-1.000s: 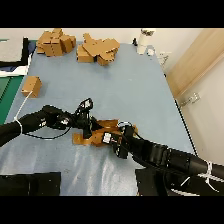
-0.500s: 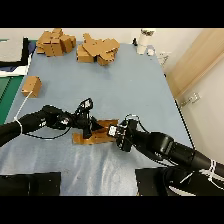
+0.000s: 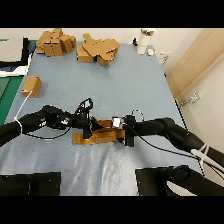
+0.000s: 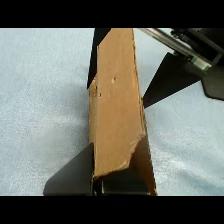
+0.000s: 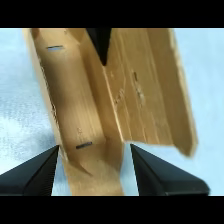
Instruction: Fold the box.
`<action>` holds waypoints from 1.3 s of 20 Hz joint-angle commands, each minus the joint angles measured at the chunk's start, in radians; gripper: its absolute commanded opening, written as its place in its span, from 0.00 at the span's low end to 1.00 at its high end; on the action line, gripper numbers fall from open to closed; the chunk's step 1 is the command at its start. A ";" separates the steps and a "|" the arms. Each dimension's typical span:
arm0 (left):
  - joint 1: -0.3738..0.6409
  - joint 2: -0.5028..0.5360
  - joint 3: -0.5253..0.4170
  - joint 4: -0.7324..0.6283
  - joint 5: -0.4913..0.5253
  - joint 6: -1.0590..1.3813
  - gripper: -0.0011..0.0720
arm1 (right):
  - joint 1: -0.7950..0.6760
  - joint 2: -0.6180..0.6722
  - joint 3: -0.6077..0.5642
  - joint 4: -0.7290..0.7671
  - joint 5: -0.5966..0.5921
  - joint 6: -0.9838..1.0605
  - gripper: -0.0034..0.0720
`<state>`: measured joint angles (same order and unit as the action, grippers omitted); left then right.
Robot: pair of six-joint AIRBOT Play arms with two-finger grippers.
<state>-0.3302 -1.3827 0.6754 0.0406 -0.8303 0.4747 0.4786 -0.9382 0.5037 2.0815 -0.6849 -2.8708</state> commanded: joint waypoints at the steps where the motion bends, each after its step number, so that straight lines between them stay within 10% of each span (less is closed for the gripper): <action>1: 0.000 0.001 0.001 0.000 0.000 0.000 0.03 | -0.049 -0.110 0.069 0.099 -0.104 -0.132 1.00; 26: 0.000 0.001 0.001 0.000 0.000 0.000 0.03 | -0.046 -0.178 0.071 0.089 -0.117 -0.130 1.00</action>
<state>-0.3302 -1.3827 0.6754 0.0406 -0.8303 0.4747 0.4313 -1.1137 0.5747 2.1670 -0.8013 -3.0009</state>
